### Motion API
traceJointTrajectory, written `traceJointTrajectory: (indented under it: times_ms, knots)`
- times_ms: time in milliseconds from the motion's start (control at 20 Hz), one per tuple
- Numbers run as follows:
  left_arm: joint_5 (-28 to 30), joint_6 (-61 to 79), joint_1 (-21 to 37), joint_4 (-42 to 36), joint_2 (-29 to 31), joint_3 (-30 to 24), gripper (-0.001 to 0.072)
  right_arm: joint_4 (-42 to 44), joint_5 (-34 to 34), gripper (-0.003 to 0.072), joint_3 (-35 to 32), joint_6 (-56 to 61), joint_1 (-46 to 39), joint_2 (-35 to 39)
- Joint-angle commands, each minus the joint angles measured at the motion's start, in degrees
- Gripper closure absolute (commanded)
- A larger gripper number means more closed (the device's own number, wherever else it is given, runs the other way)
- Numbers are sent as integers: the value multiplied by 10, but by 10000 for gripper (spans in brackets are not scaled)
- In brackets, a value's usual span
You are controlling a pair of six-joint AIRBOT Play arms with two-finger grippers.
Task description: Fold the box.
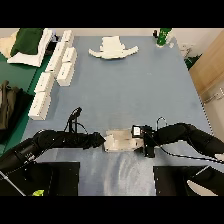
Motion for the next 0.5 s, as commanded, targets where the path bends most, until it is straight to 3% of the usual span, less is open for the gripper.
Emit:
traceJointTrajectory:
  times_ms: [0, 300, 450]
  knots:
    - [15, 1, 0, -7, -2, 0, 298, 0, 0, 248, 0, 0, 0, 0]
    - [1, -19, -1, -6, -10, 6, 310, 0, 0, 248, 0, 0, 0, 0]
    - [8, -42, -32, 9, -37, 32, 310, 0, 0, 248, 0, 0, 0, 0]
